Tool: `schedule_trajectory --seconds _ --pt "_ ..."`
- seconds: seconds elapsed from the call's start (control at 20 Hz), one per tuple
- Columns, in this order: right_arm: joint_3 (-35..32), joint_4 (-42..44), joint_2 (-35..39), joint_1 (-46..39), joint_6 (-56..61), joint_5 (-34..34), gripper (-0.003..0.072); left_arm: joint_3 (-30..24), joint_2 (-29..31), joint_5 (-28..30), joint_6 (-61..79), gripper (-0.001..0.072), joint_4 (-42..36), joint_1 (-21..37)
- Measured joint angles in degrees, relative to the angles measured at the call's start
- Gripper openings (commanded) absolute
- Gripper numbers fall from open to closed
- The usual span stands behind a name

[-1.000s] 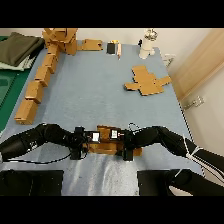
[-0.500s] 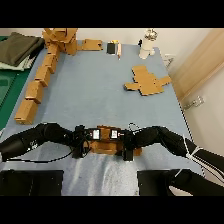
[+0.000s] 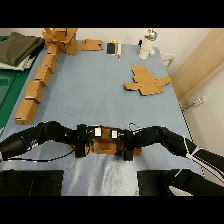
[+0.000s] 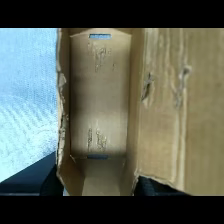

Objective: Fold the box.

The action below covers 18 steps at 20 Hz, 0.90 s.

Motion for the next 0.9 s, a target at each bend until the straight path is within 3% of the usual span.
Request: schedule_trajectory --seconds 0.35,0.8,0.9 --pt "0.00 0.00 0.00 0.00 0.00 0.02 0.0519 -0.02 -1.25 -0.42 0.09 0.0053 -1.38 -2.03" --pt "0.00 0.02 0.00 0.00 0.07 0.02 0.0519 0.00 -2.51 5.68 0.13 0.0073 -3.58 -3.76" --pt "0.00 0.00 0.00 0.00 0.00 0.02 0.0519 -0.02 -2.56 5.84 0.33 0.0388 -3.98 -3.80"
